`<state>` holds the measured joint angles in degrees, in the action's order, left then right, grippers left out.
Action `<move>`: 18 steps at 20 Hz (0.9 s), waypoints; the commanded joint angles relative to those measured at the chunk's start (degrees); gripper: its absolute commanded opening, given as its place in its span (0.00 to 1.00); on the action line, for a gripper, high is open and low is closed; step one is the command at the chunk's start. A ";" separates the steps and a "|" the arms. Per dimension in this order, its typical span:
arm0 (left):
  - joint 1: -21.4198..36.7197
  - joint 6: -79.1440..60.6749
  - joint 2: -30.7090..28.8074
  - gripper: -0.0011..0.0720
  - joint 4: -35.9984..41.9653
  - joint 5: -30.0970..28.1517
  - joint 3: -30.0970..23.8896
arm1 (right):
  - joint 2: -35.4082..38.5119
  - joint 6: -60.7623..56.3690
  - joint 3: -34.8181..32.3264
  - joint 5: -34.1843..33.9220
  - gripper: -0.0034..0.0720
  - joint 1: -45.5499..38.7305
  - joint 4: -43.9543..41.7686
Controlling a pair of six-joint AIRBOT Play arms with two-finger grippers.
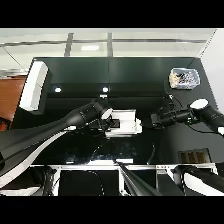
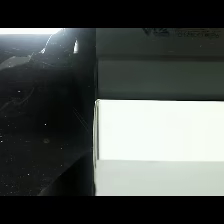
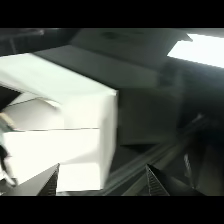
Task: Fold the box and place the chain.
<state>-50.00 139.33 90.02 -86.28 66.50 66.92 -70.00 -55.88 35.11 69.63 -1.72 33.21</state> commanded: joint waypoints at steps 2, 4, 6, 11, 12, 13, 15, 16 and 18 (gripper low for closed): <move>0.02 0.00 0.00 0.05 -0.02 0.00 0.02 | -0.04 0.31 1.90 1.73 0.75 3.82 -2.29; 0.04 0.00 0.00 0.05 -0.02 0.00 0.02 | -0.04 -0.59 2.32 0.59 0.75 6.05 -2.08; 0.04 -0.02 0.00 0.05 -0.02 -0.02 0.02 | -0.04 -2.03 3.41 -0.24 0.60 8.15 -1.20; 0.02 0.00 0.00 0.05 -0.02 -0.02 0.02 | -0.04 -5.86 5.46 -2.34 0.49 12.22 1.57; 0.02 0.00 0.00 0.05 -0.02 -0.02 0.02 | -0.04 -7.30 6.14 -2.80 0.49 13.16 4.02; 0.02 0.00 0.00 0.05 -0.02 -0.02 0.02 | -0.04 -9.33 6.82 -3.43 0.49 14.14 6.47; 0.02 0.00 0.00 0.05 -0.02 -0.02 0.02 | -0.04 -11.34 7.43 -4.83 0.49 15.69 7.82; 0.02 0.00 0.00 0.05 -0.02 -0.04 0.02 | -0.04 -11.80 7.43 -5.62 0.49 16.55 7.80; 0.02 0.00 0.00 0.05 -0.02 -0.02 0.02 | -0.04 -14.08 7.45 -7.30 0.49 18.36 8.90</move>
<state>-50.00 139.33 90.02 -86.30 66.50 66.92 -70.02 -66.30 42.11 64.95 14.24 39.59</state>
